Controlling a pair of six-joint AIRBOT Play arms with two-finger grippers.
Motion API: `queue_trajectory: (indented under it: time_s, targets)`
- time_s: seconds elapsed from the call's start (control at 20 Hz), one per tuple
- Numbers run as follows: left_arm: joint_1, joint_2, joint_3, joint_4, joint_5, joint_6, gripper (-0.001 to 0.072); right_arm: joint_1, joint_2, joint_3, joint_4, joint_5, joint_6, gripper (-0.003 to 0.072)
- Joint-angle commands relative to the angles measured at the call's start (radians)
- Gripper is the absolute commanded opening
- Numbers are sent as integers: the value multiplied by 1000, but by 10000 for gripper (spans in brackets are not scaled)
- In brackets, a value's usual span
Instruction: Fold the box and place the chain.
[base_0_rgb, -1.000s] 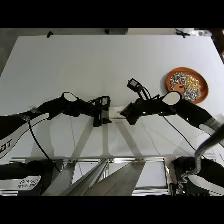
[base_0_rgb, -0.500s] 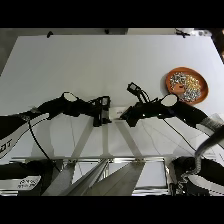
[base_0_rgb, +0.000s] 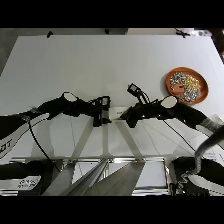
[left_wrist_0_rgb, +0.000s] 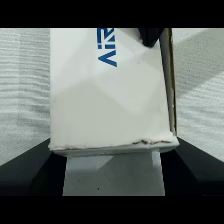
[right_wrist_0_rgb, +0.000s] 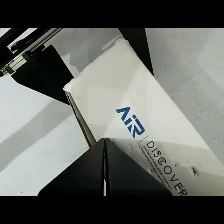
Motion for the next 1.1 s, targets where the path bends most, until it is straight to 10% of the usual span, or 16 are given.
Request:
queue_trajectory:
  time_s: [0.0,0.3,0.75,1.05]
  targets:
    - [0,0,0,0,0,0,271,-1,37,17,3,-20,0,13]
    - [0,0,0,0,0,0,271,-1,220,90,-85,-19,77,13]
    - [0,0,0,0,0,0,271,-1,448,87,-1014,260,922,13]
    - [0,0,0,0,0,0,271,0,395,-4,-751,88,787,11]
